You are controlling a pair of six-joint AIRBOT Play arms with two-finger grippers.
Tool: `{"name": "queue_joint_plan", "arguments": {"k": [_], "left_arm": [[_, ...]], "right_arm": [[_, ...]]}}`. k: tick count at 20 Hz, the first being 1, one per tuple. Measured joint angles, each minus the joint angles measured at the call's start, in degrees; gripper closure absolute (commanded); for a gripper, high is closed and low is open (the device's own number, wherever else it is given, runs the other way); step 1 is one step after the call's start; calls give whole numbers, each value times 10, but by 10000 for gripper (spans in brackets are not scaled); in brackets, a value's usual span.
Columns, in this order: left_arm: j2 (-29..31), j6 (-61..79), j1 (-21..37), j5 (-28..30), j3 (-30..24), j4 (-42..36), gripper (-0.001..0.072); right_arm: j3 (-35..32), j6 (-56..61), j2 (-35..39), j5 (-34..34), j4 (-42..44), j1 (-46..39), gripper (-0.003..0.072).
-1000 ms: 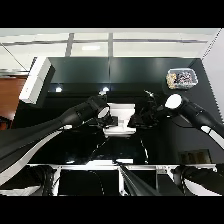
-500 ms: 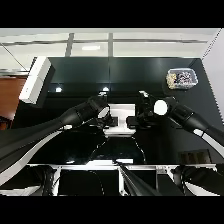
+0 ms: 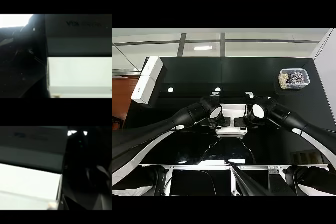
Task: Fold the box and place the chain.
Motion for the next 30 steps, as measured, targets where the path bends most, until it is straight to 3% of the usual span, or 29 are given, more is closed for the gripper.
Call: {"name": "queue_joint_plan", "arguments": {"k": [7,8,10,11,12,17,18,19,20,30], "left_arm": [[0,0,0,0,0,0,685],[0,0,0,0,0,0,684],[0,0,0,1,0,-1,684],[0,0,0,0,0,-1,684],[0,0,0,1,0,-1,684],[0,-2,0,0,0,-2,684],[0,-2,0,0,0,-2,684],[0,0,0,0,0,-1,684],[0,1,0,-3,0,3,684],[0,0,0,-2,0,0,684]], "right_arm": [[3,44,-26,9,-30,10,377],[3,47,-28,11,-32,11,469],[4,52,-31,13,-33,11,486],[5,53,-32,15,-34,11,610],[7,55,-32,16,-34,11,670],[12,61,-34,23,-37,12,666],[12,61,-34,24,-37,12,610],[12,60,-34,26,-37,12,411],[13,59,-34,30,-37,13,366],[28,60,-33,44,-37,12,374]]}}
